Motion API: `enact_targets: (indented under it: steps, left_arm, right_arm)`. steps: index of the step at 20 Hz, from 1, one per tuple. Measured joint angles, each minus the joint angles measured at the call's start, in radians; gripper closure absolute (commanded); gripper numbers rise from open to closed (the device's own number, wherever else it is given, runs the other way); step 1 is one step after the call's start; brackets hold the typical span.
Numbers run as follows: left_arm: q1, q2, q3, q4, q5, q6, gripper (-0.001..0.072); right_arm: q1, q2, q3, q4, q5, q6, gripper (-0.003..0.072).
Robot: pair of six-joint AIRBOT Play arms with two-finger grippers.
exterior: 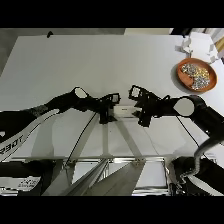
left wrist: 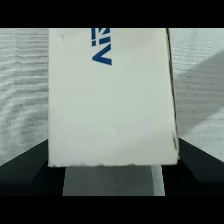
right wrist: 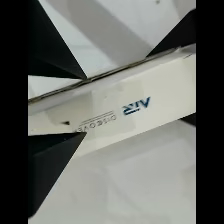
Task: Fold the box and place the chain.
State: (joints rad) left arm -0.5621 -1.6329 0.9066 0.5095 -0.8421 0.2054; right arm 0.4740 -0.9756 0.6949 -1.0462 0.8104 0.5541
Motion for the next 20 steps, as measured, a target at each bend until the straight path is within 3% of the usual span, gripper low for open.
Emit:
enact_targets:
  steps: [9, 20]
  left_arm:
    - [0.000, 0.000, 0.000, 0.000, 0.000, -0.001, 0.0502]
    - [0.000, 0.000, 0.000, 0.002, -0.002, 0.001, 0.0502]
  right_arm:
    - [-0.030, -0.020, -0.093, 0.260, -0.105, -0.104, 0.0679]
    - [-0.035, -0.076, -0.172, 0.329, -0.098, -0.143, 0.0679]
